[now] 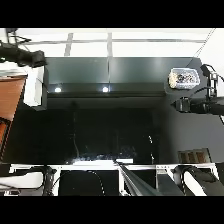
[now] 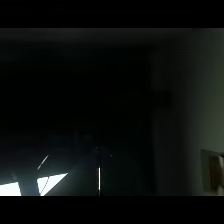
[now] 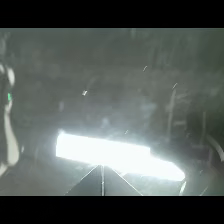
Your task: Fold the box and place the chain.
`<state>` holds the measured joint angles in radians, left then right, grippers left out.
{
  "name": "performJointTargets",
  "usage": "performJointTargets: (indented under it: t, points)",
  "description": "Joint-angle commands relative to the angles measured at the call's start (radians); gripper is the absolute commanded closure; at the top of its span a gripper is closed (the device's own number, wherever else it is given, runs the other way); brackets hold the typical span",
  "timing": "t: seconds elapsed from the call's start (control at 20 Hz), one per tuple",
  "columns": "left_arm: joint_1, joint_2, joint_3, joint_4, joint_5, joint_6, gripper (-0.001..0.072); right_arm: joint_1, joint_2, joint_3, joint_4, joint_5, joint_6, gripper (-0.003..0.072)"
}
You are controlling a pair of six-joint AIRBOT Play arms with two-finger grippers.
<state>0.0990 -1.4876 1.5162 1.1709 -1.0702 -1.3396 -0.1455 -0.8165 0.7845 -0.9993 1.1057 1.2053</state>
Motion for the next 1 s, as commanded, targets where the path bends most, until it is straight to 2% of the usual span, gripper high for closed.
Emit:
performJointTargets:
  t: [0.0, 0.1, 0.2, 0.25, 0.35, 0.45, 0.55, 0.95]
  points:
    - [-0.186, 0.224, -0.332, -0.084, 0.251, 0.195, 0.0686, 0.03, 0.0, -0.02, -0.011, -0.189, -0.155, 0.0676]
    - [-0.254, 0.404, -0.59, -0.028, 0.443, 0.192, 0.0686, 0.08, 0.0, -0.067, -0.011, -0.414, -0.181, 0.0677]
    - [-0.244, 0.579, -0.813, -0.023, 0.567, 0.133, 0.0685, 0.103, -0.001, -0.121, -0.011, -0.586, -0.181, 0.0675]
    - [-0.222, 0.658, -0.904, -0.023, 0.604, 0.132, 0.0685, 0.101, -0.001, -0.139, -0.011, -0.623, -0.181, 0.0676]
    - [-0.16, 0.769, -1.023, -0.03, 0.637, 0.045, 0.0685, 0.098, -0.001, -0.144, -0.015, -0.581, -0.181, 0.0675]
    - [-0.113, 0.818, -1.078, -0.027, 0.643, 0.005, 0.0684, 0.098, -0.001, -0.144, -0.015, -0.507, -0.181, 0.0675]
    - [-0.094, 0.821, -1.085, -0.029, 0.643, 0.004, 0.0684, 0.098, -0.001, -0.144, -0.015, -0.471, -0.181, 0.0675]
    - [-0.093, 0.82, -1.085, -0.029, 0.644, 0.004, 0.0683, 0.098, -0.001, -0.144, -0.015, -0.471, -0.181, 0.0675]
